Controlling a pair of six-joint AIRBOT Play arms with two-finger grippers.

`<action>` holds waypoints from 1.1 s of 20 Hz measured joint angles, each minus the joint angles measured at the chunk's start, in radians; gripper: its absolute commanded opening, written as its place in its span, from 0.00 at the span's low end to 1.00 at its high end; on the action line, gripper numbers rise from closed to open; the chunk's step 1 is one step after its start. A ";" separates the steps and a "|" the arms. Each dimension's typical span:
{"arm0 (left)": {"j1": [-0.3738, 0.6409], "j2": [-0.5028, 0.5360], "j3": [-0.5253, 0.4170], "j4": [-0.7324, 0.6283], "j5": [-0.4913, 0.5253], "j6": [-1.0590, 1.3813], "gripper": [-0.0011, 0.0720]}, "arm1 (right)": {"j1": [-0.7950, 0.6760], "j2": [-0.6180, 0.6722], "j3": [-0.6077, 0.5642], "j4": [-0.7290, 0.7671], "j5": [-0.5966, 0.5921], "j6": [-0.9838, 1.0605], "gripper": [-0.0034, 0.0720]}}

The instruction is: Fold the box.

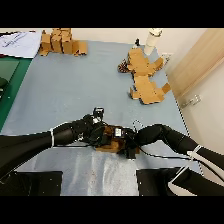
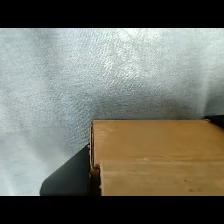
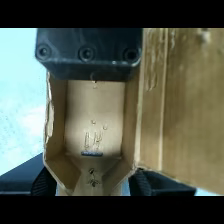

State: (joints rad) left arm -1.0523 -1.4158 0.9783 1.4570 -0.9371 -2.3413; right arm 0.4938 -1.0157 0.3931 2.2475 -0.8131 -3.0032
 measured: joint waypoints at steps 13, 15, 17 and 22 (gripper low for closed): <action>0.005 0.054 0.000 -0.048 -0.043 -0.005 0.62 | 0.000 0.000 0.000 0.000 0.000 0.000 0.72; 0.017 0.083 0.000 -0.033 -0.048 -0.005 0.62 | 0.000 0.000 0.000 0.000 0.000 0.000 0.72; 0.034 0.113 -0.002 -0.024 -0.050 -0.004 0.62 | 0.000 0.000 0.000 0.000 0.000 0.000 0.72; 0.088 0.220 -0.061 -0.018 -0.077 0.041 0.62 | 0.000 0.000 0.000 0.000 0.000 0.000 0.72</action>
State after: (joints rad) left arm -0.9642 -1.1954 0.9169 1.4395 -1.0138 -2.3001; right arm 0.4938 -1.0157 0.3931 2.2478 -0.8131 -3.0028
